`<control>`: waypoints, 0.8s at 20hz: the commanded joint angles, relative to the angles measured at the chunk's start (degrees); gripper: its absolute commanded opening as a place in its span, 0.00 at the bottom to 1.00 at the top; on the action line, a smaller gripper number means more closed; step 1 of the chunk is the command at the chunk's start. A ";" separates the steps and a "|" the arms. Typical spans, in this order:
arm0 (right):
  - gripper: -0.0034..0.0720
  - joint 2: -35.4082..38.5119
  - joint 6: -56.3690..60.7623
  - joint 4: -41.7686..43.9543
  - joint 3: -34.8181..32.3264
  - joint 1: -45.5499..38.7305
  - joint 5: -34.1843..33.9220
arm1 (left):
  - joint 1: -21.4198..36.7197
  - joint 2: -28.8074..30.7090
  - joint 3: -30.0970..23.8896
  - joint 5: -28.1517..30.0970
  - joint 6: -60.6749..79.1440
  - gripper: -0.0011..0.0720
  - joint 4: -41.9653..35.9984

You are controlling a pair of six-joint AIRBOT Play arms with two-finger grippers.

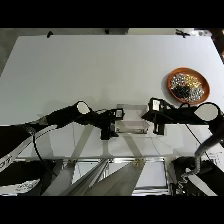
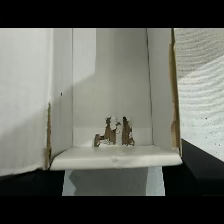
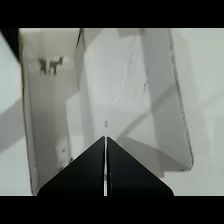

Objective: Fold the box and place the chain.

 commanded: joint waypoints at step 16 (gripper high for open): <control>0.06 -13.86 5.22 1.51 0.20 -0.02 -8.68 | -0.04 -0.04 -0.04 1.70 -0.46 0.35 0.17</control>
